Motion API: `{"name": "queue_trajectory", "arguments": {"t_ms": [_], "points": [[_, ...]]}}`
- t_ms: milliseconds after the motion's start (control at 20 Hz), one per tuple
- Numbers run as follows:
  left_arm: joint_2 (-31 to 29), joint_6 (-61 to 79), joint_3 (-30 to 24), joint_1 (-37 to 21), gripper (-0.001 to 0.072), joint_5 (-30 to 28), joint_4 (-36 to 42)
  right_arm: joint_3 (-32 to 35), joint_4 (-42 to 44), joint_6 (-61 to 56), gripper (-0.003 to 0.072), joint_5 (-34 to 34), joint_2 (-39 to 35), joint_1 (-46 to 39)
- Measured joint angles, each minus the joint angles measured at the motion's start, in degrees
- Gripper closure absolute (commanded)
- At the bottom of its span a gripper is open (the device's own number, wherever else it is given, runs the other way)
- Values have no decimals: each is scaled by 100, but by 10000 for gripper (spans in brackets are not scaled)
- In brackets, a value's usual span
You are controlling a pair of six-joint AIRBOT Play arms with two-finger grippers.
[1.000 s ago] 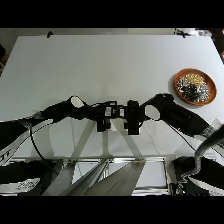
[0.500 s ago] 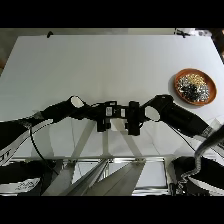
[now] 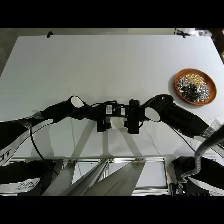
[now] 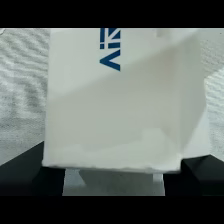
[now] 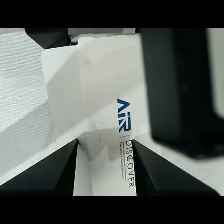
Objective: Fold the box and place the chain.
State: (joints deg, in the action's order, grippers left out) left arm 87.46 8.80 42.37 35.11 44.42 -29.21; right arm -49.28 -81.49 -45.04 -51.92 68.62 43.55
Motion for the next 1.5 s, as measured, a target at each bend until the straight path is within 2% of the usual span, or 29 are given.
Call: {"name": "queue_trajectory", "arguments": {"t_ms": [450, 850, 1500], "points": [[0, 13, 0, 0, 317, -2, -11, 0, -129, -17, 435, 127, -269, 0], [0, 9, 0, 0, 317, 0, -7, 0, -168, -15, 435, 422, -293, -2], [0, 42, 0, 0, 317, -2, -22, 269, -22, -162, 434, 494, -278, 94]]}}
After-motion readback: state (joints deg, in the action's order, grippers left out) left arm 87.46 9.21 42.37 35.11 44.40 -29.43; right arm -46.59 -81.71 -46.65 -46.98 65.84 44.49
